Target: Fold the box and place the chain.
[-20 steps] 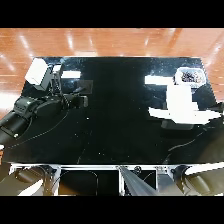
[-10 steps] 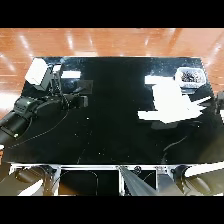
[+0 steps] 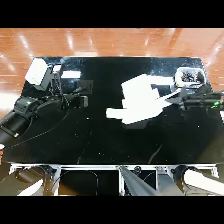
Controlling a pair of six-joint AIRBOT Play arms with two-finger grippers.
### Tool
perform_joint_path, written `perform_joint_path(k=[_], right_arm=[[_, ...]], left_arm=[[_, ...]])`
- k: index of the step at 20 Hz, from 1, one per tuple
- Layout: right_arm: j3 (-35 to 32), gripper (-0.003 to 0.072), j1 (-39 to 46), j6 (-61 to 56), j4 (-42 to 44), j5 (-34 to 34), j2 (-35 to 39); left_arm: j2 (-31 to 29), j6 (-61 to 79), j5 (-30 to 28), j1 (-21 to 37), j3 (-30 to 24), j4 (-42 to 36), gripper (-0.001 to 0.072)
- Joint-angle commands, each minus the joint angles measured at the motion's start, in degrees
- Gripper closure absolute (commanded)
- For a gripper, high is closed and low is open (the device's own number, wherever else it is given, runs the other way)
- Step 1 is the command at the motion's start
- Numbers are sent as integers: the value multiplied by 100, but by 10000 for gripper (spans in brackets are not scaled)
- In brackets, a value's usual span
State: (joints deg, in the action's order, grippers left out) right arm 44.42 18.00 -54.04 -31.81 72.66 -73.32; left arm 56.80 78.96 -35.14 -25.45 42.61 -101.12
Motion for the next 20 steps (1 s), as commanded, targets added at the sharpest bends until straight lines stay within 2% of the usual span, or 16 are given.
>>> perform_joint_path(k=[1, 4, 5, 8, 12, 13, 14, 15, 18, 20], right_arm=[[-1447, 658, -1556, 87, 529, -1768, 1235], [-2243, 658, -3003, 146, 817, -3482, 1685], [-2347, 658, -3379, 144, 813, -3827, 1711], [-2393, 658, -4009, 42, 782, -4282, 1709], [-2396, 658, -4015, -61, 778, -4308, 1709], [-2396, 658, -4015, -59, 778, -4293, 1709], [-2396, 658, -4015, -61, 780, -4293, 1709], [-2396, 658, -4015, -61, 778, -4288, 1709], [-2396, 658, -4015, -59, 778, -4116, 1709], [-2396, 658, -4015, -59, 778, -4033, 1709]], left_arm=[[162, 24, 103, 2, -42, 22, 692], [424, 11, 61, 4, -52, -79, 692], [481, 11, 70, 4, -52, -125, 692], [595, 11, 17, 2, -52, -391, 692], [970, 284, -514, 61, -50, -1145, 690], [1093, 581, -623, 160, -50, -1419, 597], [1215, 935, -754, 332, -31, -1781, 294], [1320, 1287, -960, 544, 24, -2144, 147], [1534, 3119, -1587, 1202, 214, -3460, 145], [1878, 4328, -2393, 1598, 461, -4172, 149]])
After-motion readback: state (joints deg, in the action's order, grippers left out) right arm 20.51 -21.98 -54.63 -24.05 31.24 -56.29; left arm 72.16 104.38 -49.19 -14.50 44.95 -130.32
